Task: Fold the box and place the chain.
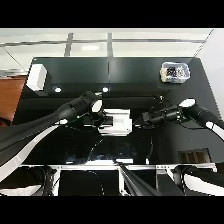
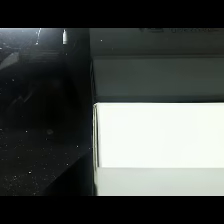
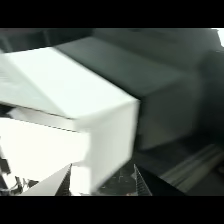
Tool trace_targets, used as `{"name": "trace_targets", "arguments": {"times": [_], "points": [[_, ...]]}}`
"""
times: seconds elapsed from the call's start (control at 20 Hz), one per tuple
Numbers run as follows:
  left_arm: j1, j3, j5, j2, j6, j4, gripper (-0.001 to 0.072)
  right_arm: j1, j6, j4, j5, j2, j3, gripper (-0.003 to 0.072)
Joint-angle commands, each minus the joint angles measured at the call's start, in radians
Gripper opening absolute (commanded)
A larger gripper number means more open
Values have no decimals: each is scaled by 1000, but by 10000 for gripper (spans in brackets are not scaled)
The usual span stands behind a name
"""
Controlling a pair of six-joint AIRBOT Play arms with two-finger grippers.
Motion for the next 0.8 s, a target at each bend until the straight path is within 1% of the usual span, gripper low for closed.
{"name": "trace_targets", "arguments": {"times": [0.0, 0.1, 0.2, 0.3, 0.35, 0.45, 0.75], "points": [[1, 1, 7, 0, 0, 0, 29, 55, 29, 24, 19, 0, 51, 448], [1, 1, 7, 0, 0, 0, 30, 94, 87, -17, -10, 0, 90, 447], [1, 1, 7, 0, 0, 0, 29, 143, 186, -116, -55, 0, 126, 417], [1, 1, 7, 0, 0, 0, 29, 193, 285, -205, -84, 0, 157, 416], [1, 1, 7, 0, 0, 0, 30, 217, 324, -233, -94, 0, 171, 358], [1, 1, 7, 0, 0, 0, 29, 267, 420, -290, -128, 0, 194, 357], [1, 1, 7, 0, 0, 0, 29, 421, 810, -603, -208, -3, 240, 357]]}}
